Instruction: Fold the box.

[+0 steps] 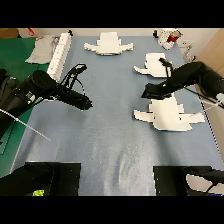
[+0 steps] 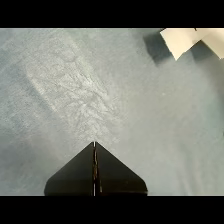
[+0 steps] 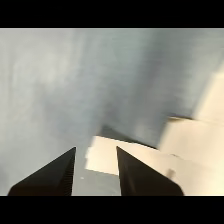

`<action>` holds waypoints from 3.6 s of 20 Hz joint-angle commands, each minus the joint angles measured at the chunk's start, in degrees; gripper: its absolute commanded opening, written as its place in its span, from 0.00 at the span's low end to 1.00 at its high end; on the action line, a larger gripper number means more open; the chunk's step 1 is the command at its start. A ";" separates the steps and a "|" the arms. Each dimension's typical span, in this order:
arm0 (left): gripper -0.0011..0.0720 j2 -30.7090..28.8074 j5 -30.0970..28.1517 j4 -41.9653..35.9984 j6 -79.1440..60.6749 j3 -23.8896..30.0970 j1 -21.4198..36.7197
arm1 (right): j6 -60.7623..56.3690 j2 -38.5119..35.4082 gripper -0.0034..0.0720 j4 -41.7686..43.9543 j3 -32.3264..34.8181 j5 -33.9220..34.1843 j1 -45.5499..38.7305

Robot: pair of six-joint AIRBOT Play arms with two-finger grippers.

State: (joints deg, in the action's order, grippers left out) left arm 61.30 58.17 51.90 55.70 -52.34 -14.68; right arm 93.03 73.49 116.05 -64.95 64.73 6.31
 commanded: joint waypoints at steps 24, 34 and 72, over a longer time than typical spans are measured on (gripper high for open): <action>0.03 0.07 -0.61 -0.94 5.73 -0.04 0.02 | 26.45 24.02 0.64 -0.68 -8.17 22.51 -50.58; 0.03 0.04 0.74 -6.58 5.79 -0.04 0.13 | 28.87 23.61 0.05 17.31 -7.74 33.20 -41.86; 0.20 0.90 15.04 -6.93 4.76 0.15 9.77 | 18.12 -10.82 0.06 17.53 34.03 -5.70 7.96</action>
State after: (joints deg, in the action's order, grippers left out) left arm 62.17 74.26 44.93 61.28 -52.21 -4.95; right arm 109.97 63.02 133.56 -31.44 60.03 11.53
